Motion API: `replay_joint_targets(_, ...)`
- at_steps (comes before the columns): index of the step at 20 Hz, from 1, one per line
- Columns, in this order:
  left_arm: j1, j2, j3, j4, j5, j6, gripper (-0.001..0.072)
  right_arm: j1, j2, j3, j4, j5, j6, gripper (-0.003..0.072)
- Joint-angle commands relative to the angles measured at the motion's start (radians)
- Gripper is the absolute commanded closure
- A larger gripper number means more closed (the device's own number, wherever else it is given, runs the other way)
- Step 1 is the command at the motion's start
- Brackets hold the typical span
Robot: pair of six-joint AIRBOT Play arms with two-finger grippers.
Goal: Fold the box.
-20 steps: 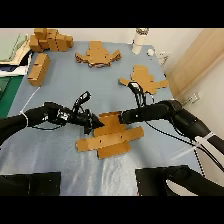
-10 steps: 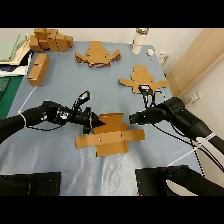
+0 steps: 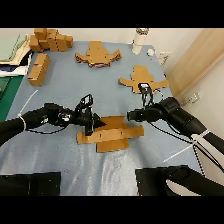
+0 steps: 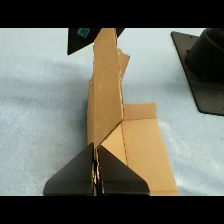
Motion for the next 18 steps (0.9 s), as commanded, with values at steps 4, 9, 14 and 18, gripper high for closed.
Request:
replay_joint_targets(4, -0.008, 0.001, -0.004, 0.024, 0.020, -0.035, 0.0696, 0.000, -0.006, 0.000, 0.021, 0.032, 0.005, 0.0684)
replay_joint_targets(9, -0.008, 0.003, -0.004, 0.058, 0.019, -0.149, 0.0696, 0.001, -0.006, 0.000, 0.038, 0.031, 0.003, 0.0684)
replay_joint_targets(14, -0.008, 0.003, 0.006, 0.139, 0.021, -0.219, 0.0696, 0.001, -0.006, 0.000, 0.037, 0.031, 0.003, 0.0684)
replay_joint_targets(18, -0.008, 0.002, 0.006, 0.138, 0.020, -0.224, 0.0695, 0.001, -0.006, 0.000, 0.037, 0.031, 0.003, 0.0684)
